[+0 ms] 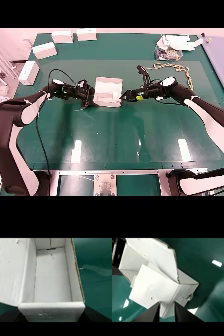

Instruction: Fold the box and place the chain.

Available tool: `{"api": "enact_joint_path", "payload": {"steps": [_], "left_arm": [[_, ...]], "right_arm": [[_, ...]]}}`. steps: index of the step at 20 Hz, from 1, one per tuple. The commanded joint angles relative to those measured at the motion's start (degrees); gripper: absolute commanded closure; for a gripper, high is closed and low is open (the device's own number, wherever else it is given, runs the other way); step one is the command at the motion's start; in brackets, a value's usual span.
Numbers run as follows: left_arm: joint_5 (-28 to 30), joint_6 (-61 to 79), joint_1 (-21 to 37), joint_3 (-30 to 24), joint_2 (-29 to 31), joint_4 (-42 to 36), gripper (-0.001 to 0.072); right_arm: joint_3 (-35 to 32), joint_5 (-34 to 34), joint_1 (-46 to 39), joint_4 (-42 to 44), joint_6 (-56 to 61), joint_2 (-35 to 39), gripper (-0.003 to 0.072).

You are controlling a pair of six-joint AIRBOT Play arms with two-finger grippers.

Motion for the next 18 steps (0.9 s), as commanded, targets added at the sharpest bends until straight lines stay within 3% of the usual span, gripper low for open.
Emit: {"api": "enact_joint_path", "payload": {"steps": [1, 5, 7, 18], "left_arm": [[0.02, 0.02, 0.0, 0.02, 0.02, 0.02, 0.0241], [0.0, 0.02, 0.0, 0.02, 0.02, 0.02, 0.0241], [0.0, 0.02, 0.0, 0.02, 0.02, 0.02, 0.0241], [0.0, 0.02, 0.0, 0.02, 0.02, 0.02, 0.0241]], "right_arm": [[0.07, -2.08, 0.17, -0.07, 0.72, -0.04, 0.0432], [1.05, -2.08, 1.07, -1.11, 3.02, -0.04, 0.04], [1.77, -2.64, 2.21, -5.27, 7.85, -0.07, 0.0358], [8.59, -4.04, 10.25, -28.79, 32.94, -0.09, 0.0306]]}}
